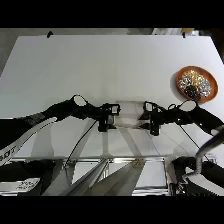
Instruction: Fold the box and place the chain.
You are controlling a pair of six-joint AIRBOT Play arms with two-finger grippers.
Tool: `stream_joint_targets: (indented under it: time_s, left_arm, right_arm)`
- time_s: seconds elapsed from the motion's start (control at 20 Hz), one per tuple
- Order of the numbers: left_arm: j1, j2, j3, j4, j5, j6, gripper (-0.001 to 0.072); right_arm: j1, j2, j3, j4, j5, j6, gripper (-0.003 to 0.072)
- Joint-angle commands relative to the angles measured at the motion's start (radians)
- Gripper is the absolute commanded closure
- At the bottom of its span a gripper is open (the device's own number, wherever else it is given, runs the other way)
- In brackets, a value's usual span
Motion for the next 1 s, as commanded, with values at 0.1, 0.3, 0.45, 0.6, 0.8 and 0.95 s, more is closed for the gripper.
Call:
stream_joint_targets:
  time_s: [0.1, 0.3, 0.45, 0.6, 0.8, 0.95]
  left_arm:
    - [0.0, 0.001, 0.0, 0.0, 0.002, 0.0, 0.0502]
    - [0.0, 0.001, 0.0, 0.0, 0.002, 0.0, 0.0502]
    - [0.0, 0.001, 0.0, 0.0, 0.002, 0.0, 0.0502]
    - [0.0, 0.001, 0.0, 0.0, 0.002, 0.0, 0.0502]
    - [0.0, 0.001, 0.0, 0.0, 0.002, 0.0, 0.0502]
    - [0.0, 0.001, 0.0, 0.0, 0.002, 0.0, 0.0502]
  right_arm:
    - [0.005, 0.022, -0.001, -0.033, -0.01, 0.119, 0.0229]
    - [0.004, 0.126, -0.001, -0.144, -0.017, 0.406, 0.0257]
    - [-0.005, 0.256, 0.0, -0.23, 0.007, 0.617, 0.0661]
    - [-0.083, 0.405, 0.0, -0.236, 0.007, 0.84, 0.0672]
    - [-0.283, 0.445, 0.0, -0.293, -0.018, 1.244, 0.0672]
    - [-0.38, 0.352, 0.0, -0.365, 0.042, 1.47, 0.0672]
